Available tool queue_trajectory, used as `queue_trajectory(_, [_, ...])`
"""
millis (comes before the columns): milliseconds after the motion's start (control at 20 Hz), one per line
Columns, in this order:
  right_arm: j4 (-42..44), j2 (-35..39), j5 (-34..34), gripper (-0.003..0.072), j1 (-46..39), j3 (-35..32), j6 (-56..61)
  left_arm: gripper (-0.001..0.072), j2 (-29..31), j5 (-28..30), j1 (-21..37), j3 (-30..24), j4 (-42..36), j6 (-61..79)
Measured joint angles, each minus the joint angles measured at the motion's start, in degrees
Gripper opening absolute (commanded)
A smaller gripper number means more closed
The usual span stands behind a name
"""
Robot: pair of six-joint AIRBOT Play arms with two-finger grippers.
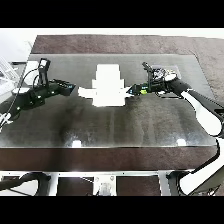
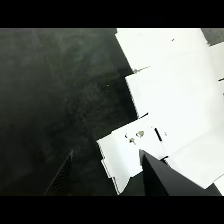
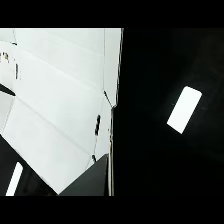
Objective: Fold the box and place the chain.
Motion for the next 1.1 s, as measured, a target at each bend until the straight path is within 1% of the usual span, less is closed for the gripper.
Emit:
queue_trajectory(100, [0.0, 0.0, 0.0, -0.0001, 0.1, 0.0, 0.0, 0.0488, -2.0, -0.4, 0.0, 3.1, 0.7, -2.0])
queue_trajectory(200, [0.0, 0.0, -0.1, -0.0001, 0.4, 0.0, -0.1, 0.0489, -5.1, -2.0, 0.0, 7.8, 4.2, -6.4])
queue_trajectory(300, [0.0, 0.0, -0.1, -0.0001, 0.6, 0.0, -0.2, 0.0489, -9.2, -5.7, 0.0, 14.1, 8.8, -12.5])
queue_trajectory(450, [0.0, 0.0, -0.1, -0.0001, 1.0, 0.0, -0.2, 0.0488, -16.1, -13.3, 0.0, 23.9, 15.1, -21.5])
queue_trajectory(650, [0.0, 0.0, 0.0, -0.0001, 1.3, 0.0, -0.2, 0.0488, -23.4, -20.7, 0.0, 33.9, 18.6, -29.1])
queue_trajectory(850, [0.0, 0.0, 0.0, -0.0001, 1.3, 0.0, -0.3, 0.0488, -28.3, -24.4, -0.9, 40.7, 21.6, -33.5])
queue_trajectory(1100, [0.0, 0.0, 0.7, -0.0001, 1.3, 0.0, -0.4, 0.0488, -32.9, -24.8, -4.3, 46.1, 26.0, -36.2])
